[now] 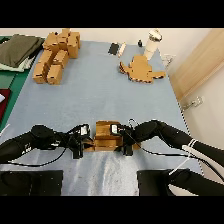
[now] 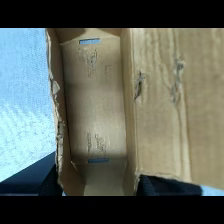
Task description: Fold the box.
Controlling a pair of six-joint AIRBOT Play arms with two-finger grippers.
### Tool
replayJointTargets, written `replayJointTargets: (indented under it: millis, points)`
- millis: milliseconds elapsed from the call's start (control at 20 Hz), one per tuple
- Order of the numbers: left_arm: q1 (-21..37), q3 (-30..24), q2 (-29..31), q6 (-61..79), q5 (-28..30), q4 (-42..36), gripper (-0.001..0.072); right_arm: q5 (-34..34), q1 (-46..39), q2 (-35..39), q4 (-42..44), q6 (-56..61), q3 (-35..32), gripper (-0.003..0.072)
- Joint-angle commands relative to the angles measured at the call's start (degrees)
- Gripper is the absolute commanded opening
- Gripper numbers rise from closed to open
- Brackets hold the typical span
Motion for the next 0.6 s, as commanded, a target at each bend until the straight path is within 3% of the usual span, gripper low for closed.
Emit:
replayJointTargets:
  millis: [0,300,550]
  points:
    - [-0.2,0.1,0.0,0.2,0.2,-0.4,0.0124,0.0,0.1,0.0,0.0,0.0,0.0,0.0511]
    - [-0.4,0.1,0.0,0.6,0.3,-1.0,0.0115,0.0,0.1,0.0,0.0,0.0,0.0,0.0511]
    - [-2.7,0.9,-1.5,4.6,1.7,-6.0,0.0116,0.0,0.1,0.0,0.0,0.0,0.0,0.0511]
